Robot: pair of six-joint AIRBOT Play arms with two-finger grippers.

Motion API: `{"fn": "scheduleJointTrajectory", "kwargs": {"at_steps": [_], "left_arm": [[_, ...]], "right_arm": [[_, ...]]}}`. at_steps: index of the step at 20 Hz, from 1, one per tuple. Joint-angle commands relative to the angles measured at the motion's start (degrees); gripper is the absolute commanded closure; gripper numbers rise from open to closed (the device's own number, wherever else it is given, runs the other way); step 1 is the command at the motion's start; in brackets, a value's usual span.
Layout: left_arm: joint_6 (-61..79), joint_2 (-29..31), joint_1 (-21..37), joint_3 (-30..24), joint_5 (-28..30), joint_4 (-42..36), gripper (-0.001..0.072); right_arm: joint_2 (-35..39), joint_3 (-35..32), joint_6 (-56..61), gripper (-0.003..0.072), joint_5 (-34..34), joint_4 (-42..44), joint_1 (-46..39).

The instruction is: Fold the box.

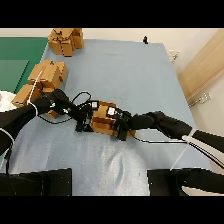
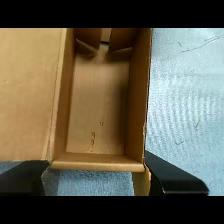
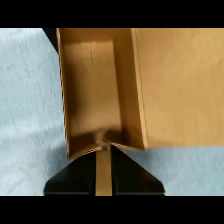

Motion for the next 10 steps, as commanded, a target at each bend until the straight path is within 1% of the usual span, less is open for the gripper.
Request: {"fn": "scheduleJointTrajectory", "kwargs": {"at_steps": [1, 2, 3, 4, 5, 6, 7, 8, 9, 10], "left_arm": [[-0.04, 0.04, 0.02, 0.04, -0.04, 0.02, 0.0697], [-0.04, 0.04, 0.02, 0.04, -0.04, 0.0, 0.0697], [-0.04, 0.02, 0.02, 0.04, -0.04, 0.0, 0.0697], [-0.04, 0.04, 0.02, 0.04, -0.04, 0.0, 0.0697], [-0.04, 0.02, 0.02, 0.04, -0.04, 0.0, 0.0697], [-0.04, 0.04, 0.02, 0.04, -0.04, 0.0, 0.0697], [-0.04, 0.04, 0.02, 0.04, -0.07, 0.0, 0.0697], [-0.04, 0.04, 0.02, 0.04, -0.07, 0.0, 0.0697], [-0.04, 0.04, 0.02, 0.04, -0.04, 0.0, 0.0697], [-0.04, 0.04, 0.02, 0.04, -0.04, 0.0, 0.0697]], "right_arm": [[-2.56, 2.95, 0.61, 0.0562, 1.97, 1.97, 1.97], [-2.58, 2.93, 0.61, 0.0563, 1.86, 1.97, 1.97], [-2.58, 2.93, 0.61, 0.0603, 1.88, 1.97, 2.01], [-2.58, 2.95, 0.61, 0.0612, 1.9, 2.03, 2.03], [-2.71, 2.93, 0.68, 0.0611, 1.86, 2.01, 2.03], [-2.84, 2.93, 1.01, 0.0585, 1.84, 1.99, 2.03], [-2.93, 2.93, 1.05, 0.0495, 1.75, 1.99, 2.01], [-2.95, 2.93, 1.66, 0.0352, 1.84, 1.97, 2.01], [-2.93, 2.93, 2.4, 0.0281, 1.79, 1.95, 2.01], [-2.93, 2.93, 3.13, 0.0269, 1.79, 1.95, 2.01]]}}
